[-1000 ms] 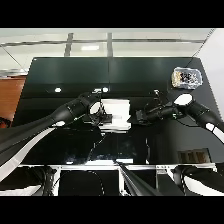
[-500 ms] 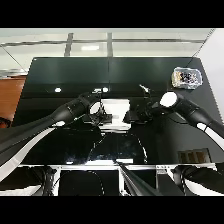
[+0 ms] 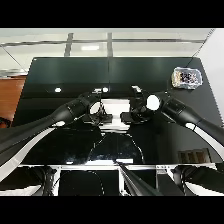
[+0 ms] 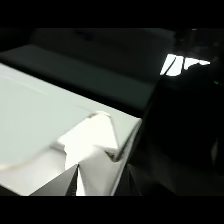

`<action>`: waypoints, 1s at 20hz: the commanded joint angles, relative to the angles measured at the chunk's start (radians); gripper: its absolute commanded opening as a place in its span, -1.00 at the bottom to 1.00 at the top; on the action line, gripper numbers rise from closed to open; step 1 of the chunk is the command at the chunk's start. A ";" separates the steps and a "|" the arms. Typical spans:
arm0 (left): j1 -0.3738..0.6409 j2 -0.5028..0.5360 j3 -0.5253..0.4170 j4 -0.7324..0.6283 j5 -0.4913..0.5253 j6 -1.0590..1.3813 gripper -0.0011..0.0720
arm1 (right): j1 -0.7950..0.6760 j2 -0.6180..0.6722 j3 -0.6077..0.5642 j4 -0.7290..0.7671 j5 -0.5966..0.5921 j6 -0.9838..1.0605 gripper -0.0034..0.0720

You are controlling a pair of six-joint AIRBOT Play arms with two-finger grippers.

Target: Fold the box and place the chain.

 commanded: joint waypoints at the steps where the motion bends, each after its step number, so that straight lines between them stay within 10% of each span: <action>1: 0.000 0.000 0.001 0.001 -0.002 0.001 -0.90 | 0.026 -0.005 0.010 -0.099 0.018 0.103 -0.03; 20: 0.000 0.000 0.001 0.001 -0.002 0.001 -0.90 | 0.113 -0.198 0.216 -0.271 0.214 0.345 -0.20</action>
